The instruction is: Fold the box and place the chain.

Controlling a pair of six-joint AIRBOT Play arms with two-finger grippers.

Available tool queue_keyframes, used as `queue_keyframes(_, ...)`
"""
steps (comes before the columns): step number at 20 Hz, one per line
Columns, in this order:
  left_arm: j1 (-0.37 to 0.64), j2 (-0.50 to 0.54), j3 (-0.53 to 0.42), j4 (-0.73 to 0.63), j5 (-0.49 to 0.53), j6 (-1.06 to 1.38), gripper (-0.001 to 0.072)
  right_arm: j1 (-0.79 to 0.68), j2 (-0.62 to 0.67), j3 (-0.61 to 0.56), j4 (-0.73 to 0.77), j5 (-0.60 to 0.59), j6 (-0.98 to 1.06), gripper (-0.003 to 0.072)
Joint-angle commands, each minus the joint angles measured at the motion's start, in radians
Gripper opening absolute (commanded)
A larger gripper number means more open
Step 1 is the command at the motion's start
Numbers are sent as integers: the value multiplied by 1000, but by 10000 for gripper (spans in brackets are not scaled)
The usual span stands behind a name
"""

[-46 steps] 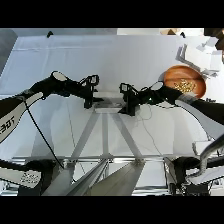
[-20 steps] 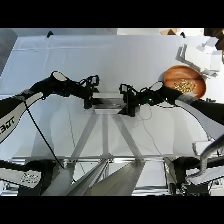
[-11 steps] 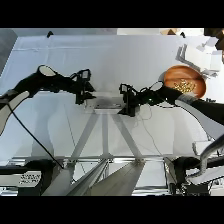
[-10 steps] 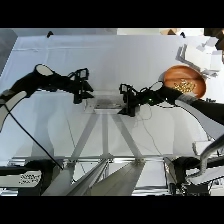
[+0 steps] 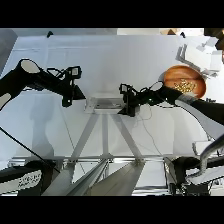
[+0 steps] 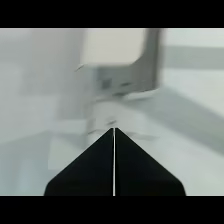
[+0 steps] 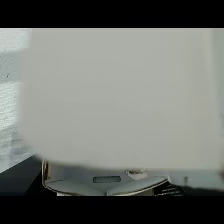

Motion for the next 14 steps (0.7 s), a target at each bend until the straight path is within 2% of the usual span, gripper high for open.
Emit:
queue_keyframes(1,-79,6,0,-19,-55,-63,11,0,1,1,0,0,0,495)
queue_keyframes(3,-120,6,0,-58,24,-63,7,0,1,1,0,0,0,495)
queue_keyframes(7,-131,-16,0,-153,319,-122,7,0,1,1,0,0,0,495)
queue_keyframes(10,-132,-77,0,-171,478,-168,8,0,1,1,0,0,0,495)
queue_keyframes(12,-132,-129,0,-171,520,-168,8,0,1,1,0,0,0,495)
queue_keyframes(14,-133,-187,0,-171,513,-168,8,0,1,1,0,0,0,495)
